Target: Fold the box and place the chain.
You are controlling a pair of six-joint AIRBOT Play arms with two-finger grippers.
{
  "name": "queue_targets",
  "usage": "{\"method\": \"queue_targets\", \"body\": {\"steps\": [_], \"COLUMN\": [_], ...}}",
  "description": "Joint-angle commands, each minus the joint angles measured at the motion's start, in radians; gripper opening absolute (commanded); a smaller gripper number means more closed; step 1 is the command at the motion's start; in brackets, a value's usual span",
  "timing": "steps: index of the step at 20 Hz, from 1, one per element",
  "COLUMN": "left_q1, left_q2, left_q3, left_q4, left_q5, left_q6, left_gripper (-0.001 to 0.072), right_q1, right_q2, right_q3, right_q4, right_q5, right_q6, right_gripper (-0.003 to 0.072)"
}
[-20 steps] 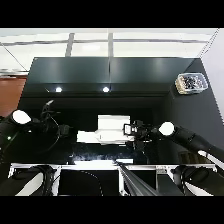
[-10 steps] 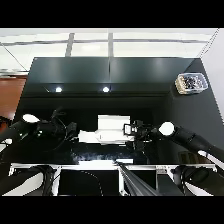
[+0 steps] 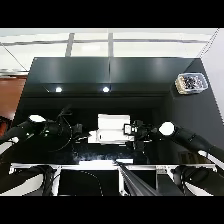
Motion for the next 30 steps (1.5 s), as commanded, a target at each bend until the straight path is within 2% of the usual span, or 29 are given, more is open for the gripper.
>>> {"method": "queue_targets", "body": {"steps": [1, 4, 7, 9, 11, 12, 19, 23, 27, 30], "left_q1": [0.006, 0.059, 0.143, 0.182, 0.176, 0.162, -0.011, -0.083, -0.096, -0.085], "left_q2": [-0.001, 0.019, 0.070, 0.093, 0.093, 0.092, 0.079, 0.031, -0.007, -0.006], "left_q3": [0.005, 0.031, 0.071, 0.078, 0.076, 0.073, 0.033, 0.033, 0.034, 0.037], "left_q4": [-0.032, 0.029, 0.192, 0.318, 0.438, 0.456, 0.409, 0.266, 0.155, 0.132], "left_q5": [-0.026, -0.075, -0.068, -0.027, 0.008, 0.005, 0.079, 0.113, 0.122, 0.120], "left_q6": [0.043, 0.059, -0.018, -0.090, -0.189, -0.209, -0.261, -0.216, -0.117, -0.070], "left_gripper": [0.0021, 0.0019, 0.0019, 0.0018, 0.0018, 0.0018, 0.0019, 0.0019, 0.0020, 0.0020], "right_q1": [0.001, 0.001, 0.001, 0.001, 0.001, 0.001, 0.001, 0.001, 0.001, 0.001], "right_q2": [0.000, 0.000, 0.000, 0.000, 0.000, 0.000, 0.000, 0.000, 0.000, 0.000], "right_q3": [0.000, 0.000, 0.000, 0.000, 0.000, 0.000, 0.000, 0.000, 0.000, 0.000], "right_q4": [0.000, 0.000, 0.000, 0.000, 0.000, 0.000, 0.000, 0.000, 0.000, 0.000], "right_q5": [-0.001, -0.001, -0.001, -0.001, -0.001, -0.001, -0.001, -0.001, -0.001, -0.001], "right_q6": [0.000, 0.000, 0.000, 0.000, 0.000, 0.000, 0.000, 0.000, 0.000, 0.000], "right_gripper": [0.0042, 0.0042, 0.0042, 0.0042, 0.0042, 0.0043, 0.0043, 0.0042, 0.0042, 0.0043]}}
